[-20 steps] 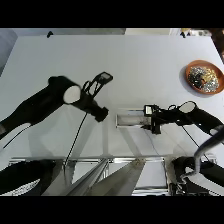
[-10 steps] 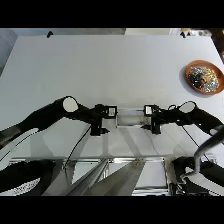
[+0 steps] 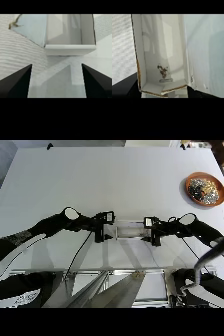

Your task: Fold the box and place the chain.

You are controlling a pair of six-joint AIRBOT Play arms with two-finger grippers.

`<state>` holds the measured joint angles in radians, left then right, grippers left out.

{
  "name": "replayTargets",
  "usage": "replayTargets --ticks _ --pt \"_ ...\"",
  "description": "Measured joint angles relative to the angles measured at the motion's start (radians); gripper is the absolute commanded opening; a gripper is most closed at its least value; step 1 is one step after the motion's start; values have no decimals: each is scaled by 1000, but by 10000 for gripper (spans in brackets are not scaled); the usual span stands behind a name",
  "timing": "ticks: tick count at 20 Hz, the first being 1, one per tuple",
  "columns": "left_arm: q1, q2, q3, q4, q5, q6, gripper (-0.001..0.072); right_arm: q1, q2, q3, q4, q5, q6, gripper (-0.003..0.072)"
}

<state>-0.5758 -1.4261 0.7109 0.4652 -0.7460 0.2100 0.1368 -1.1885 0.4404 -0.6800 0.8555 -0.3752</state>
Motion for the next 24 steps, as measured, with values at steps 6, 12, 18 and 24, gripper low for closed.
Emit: replayTargets --ticks 6,12,18,24 --pt "-19 -4 0 -24 1 12 703 0 0 0 0 0 0 316" --pt "-44 -6 0 -43 1 26 703 0 0 0 0 0 0 316" --pt "-64 -29 0 -61 9 34 703 0 0 0 0 0 0 316" --pt "-73 -51 0 -121 24 34 698 0 0 0 0 0 0 316"
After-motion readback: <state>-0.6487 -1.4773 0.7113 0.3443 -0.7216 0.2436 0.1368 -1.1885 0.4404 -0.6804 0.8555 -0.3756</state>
